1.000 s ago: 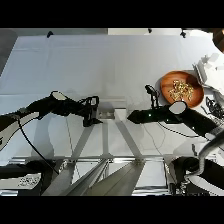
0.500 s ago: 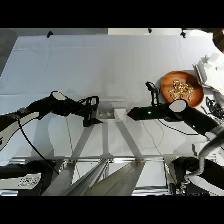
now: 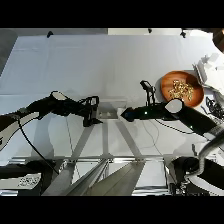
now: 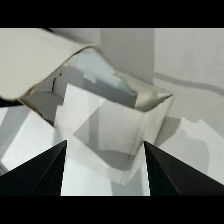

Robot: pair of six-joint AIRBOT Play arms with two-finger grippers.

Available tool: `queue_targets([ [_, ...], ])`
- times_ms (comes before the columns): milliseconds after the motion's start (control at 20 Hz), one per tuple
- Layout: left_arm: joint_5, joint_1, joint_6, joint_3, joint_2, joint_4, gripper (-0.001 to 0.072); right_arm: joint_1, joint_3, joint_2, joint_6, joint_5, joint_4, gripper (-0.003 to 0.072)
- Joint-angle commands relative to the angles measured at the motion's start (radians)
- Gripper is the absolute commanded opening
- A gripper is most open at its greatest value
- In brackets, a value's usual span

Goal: Fold the box and place the chain.

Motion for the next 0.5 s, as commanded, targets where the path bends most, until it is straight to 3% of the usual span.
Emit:
queue_targets([
  [0, 0.0, 0.0, 0.0, 0.0, 0.0, 0.0, 0.0213, 0.035, 0.002, 0.0, 0.005, -0.01, -0.014, 0.05],
  [450, 0.0, 0.0, 0.0, 0.0, 0.0, 0.0, 0.0213, 0.084, 0.015, 0.0, 0.271, -0.153, -0.366, 0.0502],
])
